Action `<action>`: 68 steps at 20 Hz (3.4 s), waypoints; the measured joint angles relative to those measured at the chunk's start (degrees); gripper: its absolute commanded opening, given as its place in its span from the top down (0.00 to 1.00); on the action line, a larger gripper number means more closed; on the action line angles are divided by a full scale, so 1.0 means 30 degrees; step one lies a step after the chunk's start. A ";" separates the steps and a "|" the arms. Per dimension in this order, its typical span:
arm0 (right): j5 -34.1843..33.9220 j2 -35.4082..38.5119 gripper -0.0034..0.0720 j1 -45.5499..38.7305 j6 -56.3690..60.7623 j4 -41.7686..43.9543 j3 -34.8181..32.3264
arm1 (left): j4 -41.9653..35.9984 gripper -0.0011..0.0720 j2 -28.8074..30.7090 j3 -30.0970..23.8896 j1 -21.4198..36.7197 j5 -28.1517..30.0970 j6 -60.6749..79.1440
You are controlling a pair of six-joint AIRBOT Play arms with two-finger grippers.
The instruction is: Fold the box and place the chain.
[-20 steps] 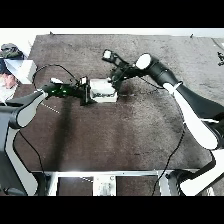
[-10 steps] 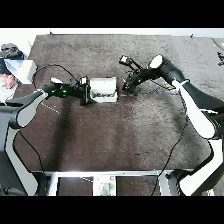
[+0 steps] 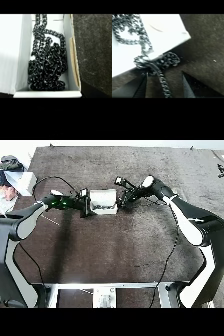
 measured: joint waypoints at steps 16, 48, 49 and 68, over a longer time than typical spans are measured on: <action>-0.0415 -0.0874 0.88 0.0539 -0.1727 0.0211 0.0029 | 0.0007 0.70 0.0000 0.0000 0.0015 0.0000 0.0007; 0.0284 0.3359 0.65 0.3373 0.2171 -0.2244 0.2317 | 0.0000 0.71 0.0000 0.0000 0.0007 0.0000 -0.0007; 0.0561 0.3322 0.65 0.3242 0.2295 -0.2346 0.2317 | 0.0000 0.71 0.0000 0.0000 0.0007 0.0000 0.0000; 0.1945 0.0270 0.45 -0.0918 0.3723 -0.3096 0.0750 | 0.0000 0.71 0.0000 0.0000 0.0007 0.0000 -0.0007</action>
